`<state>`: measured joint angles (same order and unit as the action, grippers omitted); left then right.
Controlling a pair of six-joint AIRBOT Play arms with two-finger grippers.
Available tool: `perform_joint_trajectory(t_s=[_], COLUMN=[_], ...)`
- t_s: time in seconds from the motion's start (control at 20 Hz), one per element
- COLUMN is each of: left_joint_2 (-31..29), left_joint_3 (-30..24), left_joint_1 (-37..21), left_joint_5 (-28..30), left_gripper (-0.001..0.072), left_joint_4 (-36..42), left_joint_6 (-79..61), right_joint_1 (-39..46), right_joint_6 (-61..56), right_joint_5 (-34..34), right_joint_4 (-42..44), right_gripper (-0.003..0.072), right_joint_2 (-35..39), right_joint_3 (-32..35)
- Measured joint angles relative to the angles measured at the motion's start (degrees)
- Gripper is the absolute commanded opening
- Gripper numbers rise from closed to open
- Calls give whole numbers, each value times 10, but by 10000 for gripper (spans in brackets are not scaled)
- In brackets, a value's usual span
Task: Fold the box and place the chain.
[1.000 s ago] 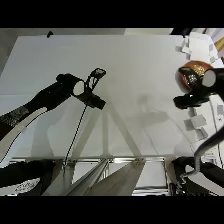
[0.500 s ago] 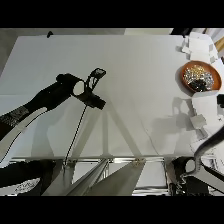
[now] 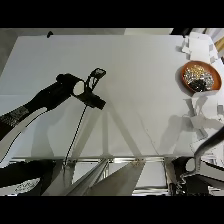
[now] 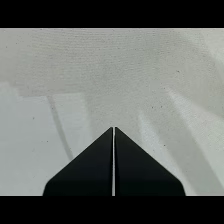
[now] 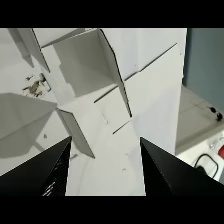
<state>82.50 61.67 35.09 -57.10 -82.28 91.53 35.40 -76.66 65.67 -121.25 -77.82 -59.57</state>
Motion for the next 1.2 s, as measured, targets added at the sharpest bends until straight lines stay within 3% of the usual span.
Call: perform_joint_trajectory(t_s=[0.2,0.35,0.4,0.45,0.5,0.6,0.7,1.0,1.2], left_joint_2=[0,0,0,0,0,0,0,0,0], left_joint_3=[0,0,0,0,0,0,0,0,0], left_joint_1=[0,0,0,0,0,0,0,0,0], left_joint_5=[0,0,0,0,0,0,0,0,0], left_gripper=[11,11,11,11,11,11,11,11,11], left_joint_4=[0,0,0,0,0,0,0,0,0], left_joint_6=[0,0,0,0,0,0,0,0,0], right_joint_1=[3,4,4,4,4,4,4,4,4], right_joint_6=[-18,-40,-47,-57,-65,-81,-90,-91,-55], right_joint_5=[-33,-50,-55,-60,-66,-75,-80,-69,-49], right_joint_4=[-25,-53,-61,-69,-75,-83,-89,-84,-9], right_gripper=[391,374,320,315,269,107,14,14,13], right_joint_2=[-37,-69,-78,-89,-97,-111,-119,-112,-63], right_joint_3=[0,0,0,0,0,0,0,0,3])
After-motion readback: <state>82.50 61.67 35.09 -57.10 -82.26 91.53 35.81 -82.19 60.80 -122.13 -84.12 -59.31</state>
